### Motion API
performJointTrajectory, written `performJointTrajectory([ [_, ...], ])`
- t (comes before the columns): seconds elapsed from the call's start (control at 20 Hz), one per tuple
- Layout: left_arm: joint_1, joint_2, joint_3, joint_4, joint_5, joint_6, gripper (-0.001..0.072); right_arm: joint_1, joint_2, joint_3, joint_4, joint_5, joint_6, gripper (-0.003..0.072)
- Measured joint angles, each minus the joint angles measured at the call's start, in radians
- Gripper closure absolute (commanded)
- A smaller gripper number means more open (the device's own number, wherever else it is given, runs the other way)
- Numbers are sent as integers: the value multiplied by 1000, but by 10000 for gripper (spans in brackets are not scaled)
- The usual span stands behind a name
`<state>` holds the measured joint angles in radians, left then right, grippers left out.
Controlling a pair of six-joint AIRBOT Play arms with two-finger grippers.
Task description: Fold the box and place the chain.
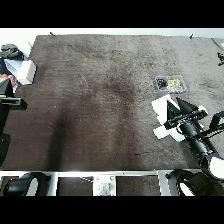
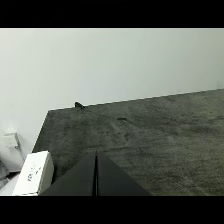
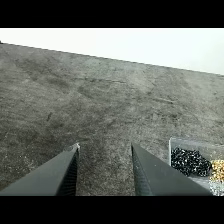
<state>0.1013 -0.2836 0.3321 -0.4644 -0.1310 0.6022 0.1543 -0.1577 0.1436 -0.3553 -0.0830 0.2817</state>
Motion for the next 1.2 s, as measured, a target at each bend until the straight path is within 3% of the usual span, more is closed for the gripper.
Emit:
performJointTrajectory([
  [0.55,0,0,0,0,0,0,699,-7,-20,54,-6,0,21,294],
  [0.8,0,0,0,0,0,0,699,-119,-189,207,-8,6,25,294],
  [0.95,0,0,0,0,0,0,699,-286,-361,338,-9,133,26,294],
  [1.2,0,0,0,0,0,0,698,-698,-685,602,-48,628,76,293],
])
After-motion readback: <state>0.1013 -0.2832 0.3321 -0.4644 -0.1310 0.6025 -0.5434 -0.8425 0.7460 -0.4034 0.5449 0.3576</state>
